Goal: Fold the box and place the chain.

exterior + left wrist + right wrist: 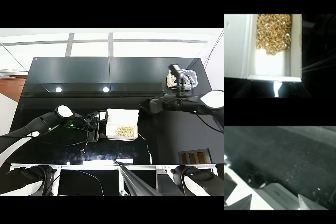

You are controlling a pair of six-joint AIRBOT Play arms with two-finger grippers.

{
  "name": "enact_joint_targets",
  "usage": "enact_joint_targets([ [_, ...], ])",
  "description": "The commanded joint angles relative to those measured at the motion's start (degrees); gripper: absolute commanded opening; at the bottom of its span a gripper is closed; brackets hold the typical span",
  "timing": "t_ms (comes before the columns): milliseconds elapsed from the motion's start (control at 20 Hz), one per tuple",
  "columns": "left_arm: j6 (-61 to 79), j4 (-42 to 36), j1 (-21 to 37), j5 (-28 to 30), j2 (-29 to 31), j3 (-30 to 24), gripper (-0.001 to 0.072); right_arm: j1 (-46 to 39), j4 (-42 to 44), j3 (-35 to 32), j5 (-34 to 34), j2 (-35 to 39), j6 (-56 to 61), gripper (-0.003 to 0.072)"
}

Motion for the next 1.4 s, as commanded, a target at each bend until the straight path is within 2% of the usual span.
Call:
enact_joint_targets([
  [0,0.0,0.0,0.0,0.1,0.0,0.0,0.0347,4.5,-3.7,3.2,-6.6,-8.3,3.2,0.0701],
  [150,0.0,0.0,0.0,0.1,0.0,0.0,0.0347,4.5,-4.8,3.2,-4.5,-11.2,-2.0,0.0701],
  [400,0.0,0.0,0.0,0.1,0.0,0.0,0.0347,4.5,-2.2,3.3,11.2,-10.9,-16.7,0.0701],
  [600,0.0,0.0,0.0,0.1,0.0,0.0,0.0347,4.5,-0.6,6.1,21.4,-9.1,-16.9,0.0701],
  [700,0.0,0.0,0.0,0.1,0.0,0.0,0.0347,4.8,-1.6,6.0,24.0,-8.9,-16.2,0.0701],
  [800,0.0,0.0,0.0,0.1,0.0,0.0,0.0347,5.5,-3.2,5.2,24.3,-8.9,-16.3,0.0701],
  [1050,0.0,0.0,0.0,0.1,0.0,0.0,0.0347,6.6,-7.1,4.3,20.0,-8.9,-17.0,0.0701],
  [1350,0.0,0.0,0.0,0.1,0.0,0.0,0.0347,7.2,-7.7,4.3,19.8,-8.9,-26.1,0.0700],
])
